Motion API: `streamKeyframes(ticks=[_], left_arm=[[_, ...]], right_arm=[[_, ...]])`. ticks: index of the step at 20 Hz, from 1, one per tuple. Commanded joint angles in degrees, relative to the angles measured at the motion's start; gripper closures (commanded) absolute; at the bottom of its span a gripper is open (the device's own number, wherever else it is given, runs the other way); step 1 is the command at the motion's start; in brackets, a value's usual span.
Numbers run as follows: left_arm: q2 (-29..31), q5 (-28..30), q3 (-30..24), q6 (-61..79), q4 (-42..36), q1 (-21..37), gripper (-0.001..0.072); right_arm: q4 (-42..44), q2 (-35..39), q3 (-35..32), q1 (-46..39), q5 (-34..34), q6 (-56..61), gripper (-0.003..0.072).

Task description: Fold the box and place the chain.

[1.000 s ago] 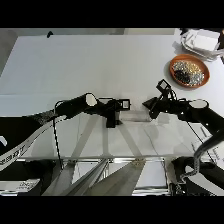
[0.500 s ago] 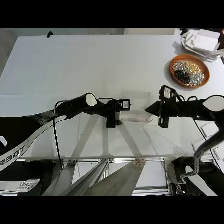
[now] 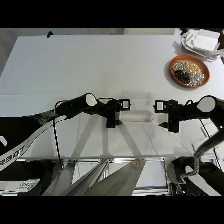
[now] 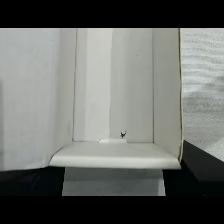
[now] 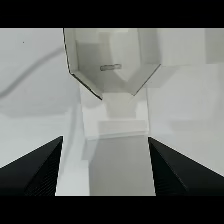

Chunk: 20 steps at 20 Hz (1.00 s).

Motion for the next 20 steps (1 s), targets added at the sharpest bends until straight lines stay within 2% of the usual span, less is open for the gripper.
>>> streamKeyframes(ticks=[1, 2, 3, 5, 10, 11, 12, 13, 14, 16, 18, 20], left_arm=[[0.04, 0.02, -0.02, 0.00, -0.02, 0.02, 0.0499], [0.04, 0.00, -0.02, 0.00, -0.02, 0.02, 0.0499], [0.04, 0.02, -0.02, 0.00, -0.02, 0.02, 0.0499], [0.04, 0.00, -0.02, 0.00, -0.02, 0.02, 0.0499], [0.04, 0.00, -0.02, 0.00, 0.00, 0.02, 0.0499], [0.04, 0.00, -0.02, 0.00, 0.00, 0.02, 0.0499], [0.04, 0.02, -0.02, 0.00, 0.00, 0.02, 0.0499], [0.04, 0.00, -0.02, 0.00, -0.02, 0.02, 0.0499], [0.04, 0.02, -0.02, 0.00, 0.00, 0.02, 0.0499], [0.04, 0.00, -0.02, 0.00, 0.00, 0.02, 0.0499], [0.04, 0.02, -0.02, 0.00, 0.00, 0.02, 0.0499], [0.04, 0.00, -0.02, 0.00, -0.02, 0.02, 0.0499]], right_arm=[[2.62, -4.68, 0.04, 0.07, -3.58, -5.09, 0.0101], [4.09, -5.25, 0.04, 0.07, -3.85, -6.91, 0.0115], [4.92, -5.75, 0.04, 0.07, -3.87, -8.41, 0.0173], [5.81, -6.67, 0.04, 0.04, -5.01, -9.31, 0.0220], [8.41, -7.93, 0.04, 2.62, -5.49, -9.73, 0.0238], [8.41, -7.96, 0.04, 3.43, -6.23, -9.70, 0.0279], [8.41, -7.96, 0.04, 3.76, -7.54, -9.42, 0.0286], [8.39, -7.93, 0.04, 3.74, -8.63, -9.16, 0.0327], [8.28, -7.93, 0.04, 3.74, -9.07, -9.03, 0.0409], [8.46, -7.93, 0.04, 3.74, -9.07, -9.03, 0.0435], [8.44, -7.93, 0.04, 3.74, -8.33, -9.05, 0.0533], [8.61, -7.93, 0.04, 3.74, -8.00, -9.05, 0.0533]])
